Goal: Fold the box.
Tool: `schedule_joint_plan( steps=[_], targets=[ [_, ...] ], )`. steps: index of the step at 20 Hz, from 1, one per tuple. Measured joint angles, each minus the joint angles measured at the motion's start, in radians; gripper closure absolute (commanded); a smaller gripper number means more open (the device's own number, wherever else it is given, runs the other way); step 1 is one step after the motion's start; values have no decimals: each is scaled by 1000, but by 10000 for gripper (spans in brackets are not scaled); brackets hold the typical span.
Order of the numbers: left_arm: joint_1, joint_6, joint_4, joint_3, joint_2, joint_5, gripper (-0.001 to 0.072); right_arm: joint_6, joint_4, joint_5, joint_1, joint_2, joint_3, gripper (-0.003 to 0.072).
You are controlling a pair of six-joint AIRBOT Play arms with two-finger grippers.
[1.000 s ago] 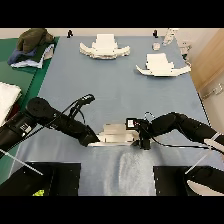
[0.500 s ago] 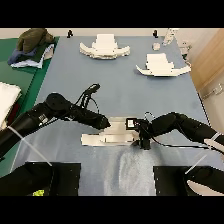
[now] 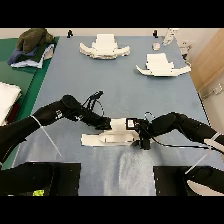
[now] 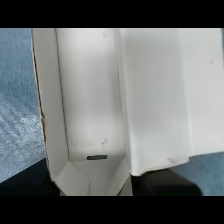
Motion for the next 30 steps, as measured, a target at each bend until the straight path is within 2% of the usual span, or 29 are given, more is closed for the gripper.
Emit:
schedule_joint_plan(
  steps=[5,8,11,14,20,25,26,27,28,30],
  targets=[
    [0,23,6,33,-6,16,696,0,0,0,0,0,0,174],
    [0,68,7,84,41,0,696,-1,0,0,0,0,0,174],
    [-3,98,58,108,140,-51,697,-1,0,0,0,0,0,174],
    [-35,112,163,94,284,-114,697,-1,0,0,0,0,0,174],
    [-229,117,379,-21,562,-130,696,-1,0,0,0,0,0,174],
    [-322,134,527,-85,652,-127,692,-1,0,0,0,0,0,173],
    [-327,160,543,-93,659,-129,542,-1,0,0,0,0,0,174],
    [-326,189,552,-101,663,-129,104,-1,0,0,0,0,0,174],
    [-316,225,559,-114,666,-127,13,-1,0,0,0,0,0,174],
    [-280,311,552,-149,671,-118,12,-1,0,0,0,0,0,174]
  ],
)
